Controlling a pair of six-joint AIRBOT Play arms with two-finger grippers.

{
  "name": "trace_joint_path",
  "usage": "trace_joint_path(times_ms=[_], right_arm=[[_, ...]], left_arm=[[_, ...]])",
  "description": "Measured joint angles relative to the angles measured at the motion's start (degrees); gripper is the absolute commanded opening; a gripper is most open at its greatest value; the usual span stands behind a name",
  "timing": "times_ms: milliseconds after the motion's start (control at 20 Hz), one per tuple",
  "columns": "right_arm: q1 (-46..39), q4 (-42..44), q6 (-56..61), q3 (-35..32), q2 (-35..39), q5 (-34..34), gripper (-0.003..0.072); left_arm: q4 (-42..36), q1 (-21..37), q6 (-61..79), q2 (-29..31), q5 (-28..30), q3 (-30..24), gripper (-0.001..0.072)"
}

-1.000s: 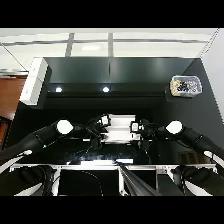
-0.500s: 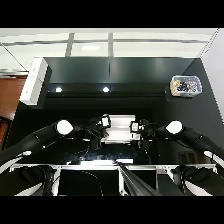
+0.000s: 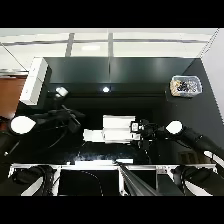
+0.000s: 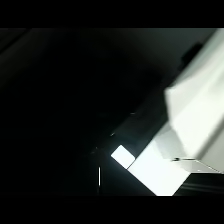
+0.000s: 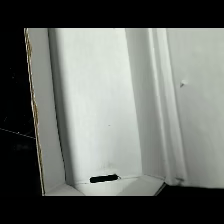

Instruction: Fold the box and place the chain.

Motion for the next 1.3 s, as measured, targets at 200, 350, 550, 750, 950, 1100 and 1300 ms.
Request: trace_joint_path(times_ms=[200,350,550,750,950,1100,1300], right_arm=[[0.0,0.0,0.0,0.0,0.0,0.0,0.0248],[0.0,0.0,0.0,0.0,0.0,0.0,0.0248],[0.0,0.0,0.0,0.0,0.0,0.0,0.0249],[0.0,0.0,0.2,0.0,0.0,0.0,0.0249],[0.0,0.1,0.5,0.0,0.0,-0.5,0.0249],[0.0,0.2,0.6,0.0,0.0,-0.7,0.0249],[0.0,0.2,0.6,0.0,0.0,-0.8,0.0249]], left_arm=[[4.1,10.6,-26.6,-4.2,-5.6,-3.3,0.0030],[-0.3,14.2,-31.3,-11.8,-12.2,-4.5,0.0029],[-9.0,11.8,-29.0,-20.3,-16.3,-5.0,0.0029],[-15.7,4.7,-27.2,-24.3,-14.4,-5.1,0.0029],[-24.7,0.8,-16.7,-25.3,-13.5,-4.8,0.0033],[-28.6,0.7,-10.1,-25.5,-14.6,-4.1,0.0427],[-29.1,0.9,-6.3,-25.6,-18.0,-2.1,0.0512]])
